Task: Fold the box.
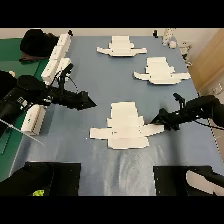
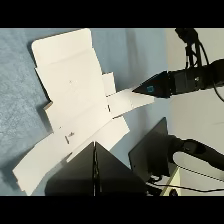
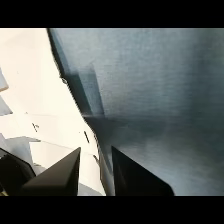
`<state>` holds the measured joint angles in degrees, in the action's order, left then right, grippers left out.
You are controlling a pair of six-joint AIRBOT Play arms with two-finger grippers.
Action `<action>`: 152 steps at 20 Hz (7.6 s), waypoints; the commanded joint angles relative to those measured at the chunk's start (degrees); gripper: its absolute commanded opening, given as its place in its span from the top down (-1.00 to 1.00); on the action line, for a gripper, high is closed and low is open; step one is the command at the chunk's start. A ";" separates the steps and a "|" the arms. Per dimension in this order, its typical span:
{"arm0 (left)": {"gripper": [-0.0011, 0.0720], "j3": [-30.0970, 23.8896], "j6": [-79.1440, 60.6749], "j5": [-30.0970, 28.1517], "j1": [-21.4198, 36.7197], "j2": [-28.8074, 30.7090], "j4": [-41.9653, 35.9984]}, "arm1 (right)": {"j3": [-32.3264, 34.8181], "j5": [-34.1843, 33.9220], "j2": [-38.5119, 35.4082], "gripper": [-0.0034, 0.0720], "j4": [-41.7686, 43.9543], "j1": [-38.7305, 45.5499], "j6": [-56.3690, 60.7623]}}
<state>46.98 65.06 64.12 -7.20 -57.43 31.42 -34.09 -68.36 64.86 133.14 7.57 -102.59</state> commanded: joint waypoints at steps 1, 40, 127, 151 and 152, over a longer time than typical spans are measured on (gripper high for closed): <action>0.93 0.02 -0.17 1.86 0.42 0.00 0.98 | 2.54 -0.52 -1.60 0.13 -0.90 -1.11 1.22; -0.32 17.38 -17.79 13.57 -5.16 -41.83 -1.84 | 14.64 15.39 -20.04 0.91 -1.07 -19.47 -6.88; 0.93 -14.84 -72.52 -15.52 -24.55 -4.74 -2.71 | 4.35 22.25 -19.93 0.16 -29.46 -19.37 22.21; 0.93 -14.84 -72.54 -15.65 -24.52 -4.74 -2.75 | 11.52 20.37 -20.24 -0.67 -50.56 -80.11 10.67; 0.93 -14.84 -72.54 -15.63 -24.52 -4.74 -2.75 | 11.52 21.68 -19.12 -0.67 -50.56 -80.13 10.67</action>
<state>32.16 -7.49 48.49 -31.73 -62.15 28.67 -22.79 -52.51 41.52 86.48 -71.16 -91.11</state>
